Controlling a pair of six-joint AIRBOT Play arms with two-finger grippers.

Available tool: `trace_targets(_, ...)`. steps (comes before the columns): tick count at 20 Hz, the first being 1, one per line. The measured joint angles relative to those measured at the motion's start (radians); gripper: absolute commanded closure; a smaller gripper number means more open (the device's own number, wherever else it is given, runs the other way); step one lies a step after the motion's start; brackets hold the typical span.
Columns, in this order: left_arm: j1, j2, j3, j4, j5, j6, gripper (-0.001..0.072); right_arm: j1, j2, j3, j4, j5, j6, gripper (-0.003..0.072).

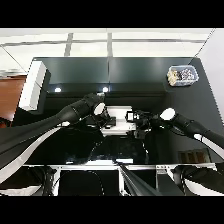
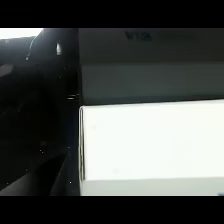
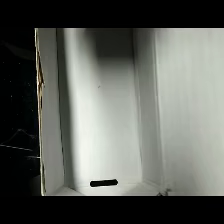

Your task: Fold the box and place the chain.

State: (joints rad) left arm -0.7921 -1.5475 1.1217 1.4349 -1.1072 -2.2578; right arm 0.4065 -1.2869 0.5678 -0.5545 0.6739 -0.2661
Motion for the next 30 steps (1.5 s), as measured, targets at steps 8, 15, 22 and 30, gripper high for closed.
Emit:
trace_targets(8,0.001,0.000,0.000,0.017,-0.007,-0.003,0.0684,0.000,0.000,0.000,0.000,-0.002,0.002,0.0236)
trace_targets(15,0.001,0.000,0.000,0.024,0.001,0.000,0.0683,-0.001,0.039,-0.001,-0.056,0.006,0.021,-0.0034)
trace_targets(22,0.000,0.000,0.000,0.023,-0.004,0.000,0.0683,-0.002,0.134,-0.001,-0.177,0.045,0.080,0.0130)
trace_targets(30,0.000,0.000,0.000,0.019,-0.004,0.000,0.0683,-0.002,0.142,-0.001,-0.148,0.066,0.095,0.0466)
